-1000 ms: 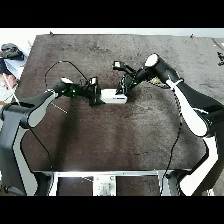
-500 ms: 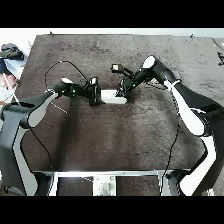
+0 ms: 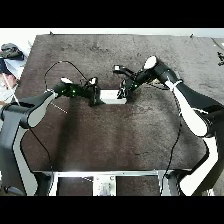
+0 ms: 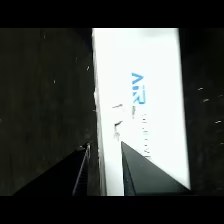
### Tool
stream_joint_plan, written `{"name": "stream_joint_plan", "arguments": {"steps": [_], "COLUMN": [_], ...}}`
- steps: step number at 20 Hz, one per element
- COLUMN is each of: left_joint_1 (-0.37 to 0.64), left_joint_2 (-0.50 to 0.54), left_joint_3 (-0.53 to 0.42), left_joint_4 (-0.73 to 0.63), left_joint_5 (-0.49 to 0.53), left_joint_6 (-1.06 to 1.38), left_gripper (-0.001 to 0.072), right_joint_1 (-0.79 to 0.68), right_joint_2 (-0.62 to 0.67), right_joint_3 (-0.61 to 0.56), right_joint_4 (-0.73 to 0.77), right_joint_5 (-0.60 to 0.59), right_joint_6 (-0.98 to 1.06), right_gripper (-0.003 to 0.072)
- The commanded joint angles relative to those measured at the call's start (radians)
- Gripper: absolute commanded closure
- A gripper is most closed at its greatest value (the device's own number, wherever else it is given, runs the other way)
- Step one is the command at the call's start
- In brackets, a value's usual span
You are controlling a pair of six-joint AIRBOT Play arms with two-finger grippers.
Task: Fold the box and place the chain.
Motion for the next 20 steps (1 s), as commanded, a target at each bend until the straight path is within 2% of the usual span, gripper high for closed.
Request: {"name": "stream_joint_plan", "arguments": {"steps": [1,2,3,11,17,20], "left_joint_1": [-0.001,-0.001,-0.001,-0.001,-0.001,-0.001], "left_joint_2": [0.001,0.001,0.001,0.001,0.001,0.001], "left_joint_3": [0.0,0.0,0.0,0.0,0.0,0.0], "left_joint_4": [-0.004,-0.004,-0.004,-0.004,-0.004,-0.004], "left_joint_5": [0.003,0.003,0.003,0.003,0.003,0.003], "left_joint_6": [-0.001,-0.001,-0.001,-0.001,-0.001,-0.001], "left_gripper": [0.0504,0.0503,0.0504,0.0504,0.0504,0.0504], "right_joint_1": [-0.026,-0.037,-0.046,-0.055,-0.06,-0.066], "right_joint_2": [0.024,0.018,0.008,-0.129,-0.128,-0.09], "right_joint_3": [0.0,-0.001,-0.001,-0.001,-0.001,-0.001], "right_joint_4": [0.132,0.164,0.185,0.184,0.103,0.167], "right_joint_5": [-0.01,-0.008,-0.007,0.05,0.052,0.053], "right_joint_6": [-0.003,-0.002,-0.001,0.033,0.044,0.05], "right_gripper": [0.0475,0.0605,0.0674,0.0674,0.0675,0.0675]}}
